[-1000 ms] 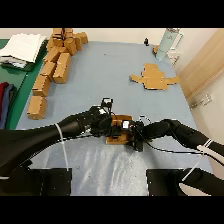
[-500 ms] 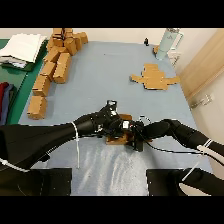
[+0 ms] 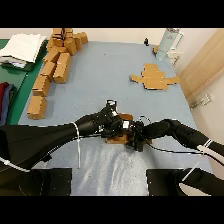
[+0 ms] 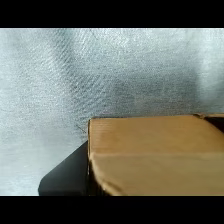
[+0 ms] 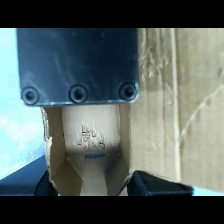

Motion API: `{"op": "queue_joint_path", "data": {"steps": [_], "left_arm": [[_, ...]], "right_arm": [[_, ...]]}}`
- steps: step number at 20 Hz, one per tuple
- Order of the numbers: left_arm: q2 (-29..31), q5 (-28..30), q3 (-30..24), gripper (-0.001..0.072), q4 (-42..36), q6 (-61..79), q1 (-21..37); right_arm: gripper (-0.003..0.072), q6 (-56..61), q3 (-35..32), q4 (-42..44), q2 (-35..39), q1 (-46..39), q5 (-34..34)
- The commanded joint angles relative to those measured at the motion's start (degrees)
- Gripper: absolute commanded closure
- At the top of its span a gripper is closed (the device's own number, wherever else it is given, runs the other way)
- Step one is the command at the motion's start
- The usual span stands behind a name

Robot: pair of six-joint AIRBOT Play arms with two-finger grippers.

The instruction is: Fold the box.

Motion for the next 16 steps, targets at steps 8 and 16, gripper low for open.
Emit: {"op": "queue_joint_path", "data": {"steps": [8, 16], "left_arm": [[0.00, -5.95, 3.08, 0.0266, -3.39, 0.07, 0.83], [0.00, -12.85, 8.13, 0.0266, -24.90, 19.54, 15.50]], "right_arm": [[0.0185, 0.00, 0.02, 0.02, 0.02, 0.02, 0.11], [0.0185, -0.02, 0.02, 0.02, 0.00, 0.02, 0.11]]}}
